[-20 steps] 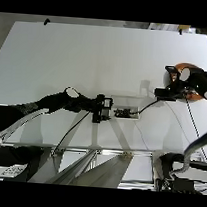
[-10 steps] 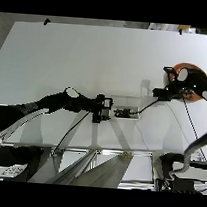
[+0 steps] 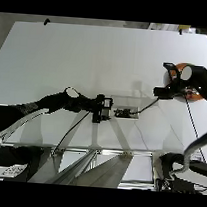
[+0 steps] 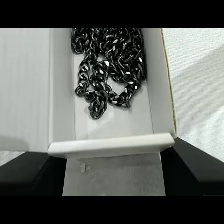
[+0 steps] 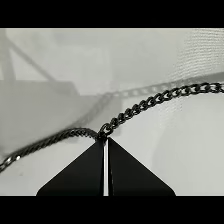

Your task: Fold the box and place the chain.

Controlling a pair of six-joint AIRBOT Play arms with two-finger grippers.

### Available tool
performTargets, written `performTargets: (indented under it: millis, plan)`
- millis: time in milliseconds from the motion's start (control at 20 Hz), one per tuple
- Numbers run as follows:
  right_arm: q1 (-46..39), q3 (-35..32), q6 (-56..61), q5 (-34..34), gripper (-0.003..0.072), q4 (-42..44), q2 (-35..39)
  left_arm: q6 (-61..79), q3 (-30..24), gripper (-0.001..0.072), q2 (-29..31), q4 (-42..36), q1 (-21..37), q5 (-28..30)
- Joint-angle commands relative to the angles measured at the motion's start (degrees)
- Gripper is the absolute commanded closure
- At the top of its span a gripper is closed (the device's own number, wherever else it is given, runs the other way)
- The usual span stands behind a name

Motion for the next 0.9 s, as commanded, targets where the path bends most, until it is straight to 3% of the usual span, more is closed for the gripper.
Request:
performTargets:
  millis: [0, 250, 400, 550, 700, 850]
  plan:
    - [1.4, 0.1, -2.0, 3.7, 0.0670, 2.1, 8.7, 0.0, 0.0, 0.0606, 0.0, 0.0, 0.0, 0.0]
    - [6.7, 0.1, -2.6, 13.2, 0.0670, 9.1, 19.6, 0.0, 0.0, 0.0606, 0.0, 0.0, 0.0, 0.0]
    - [13.4, 0.1, -2.5, 14.1, 0.0670, 11.5, 23.4, 0.0, 0.0, 0.0606, 0.0, 0.0, 0.0, 0.0]
    - [22.3, 0.1, -1.5, 10.1, 0.0670, 13.4, 24.0, 0.0, 0.0, 0.0606, 0.0, 0.0, 0.0, 0.0]
    - [31.1, 0.1, -1.2, 0.3, 0.0670, 12.5, 23.8, 0.0, 0.0, 0.0606, 0.0, 0.0, 0.0, 0.0]
    - [35.9, 0.0, 3.5, -5.5, 0.0669, 7.3, 22.5, 0.0, 0.0, 0.0606, 0.0, 0.0, 0.0, 0.0]
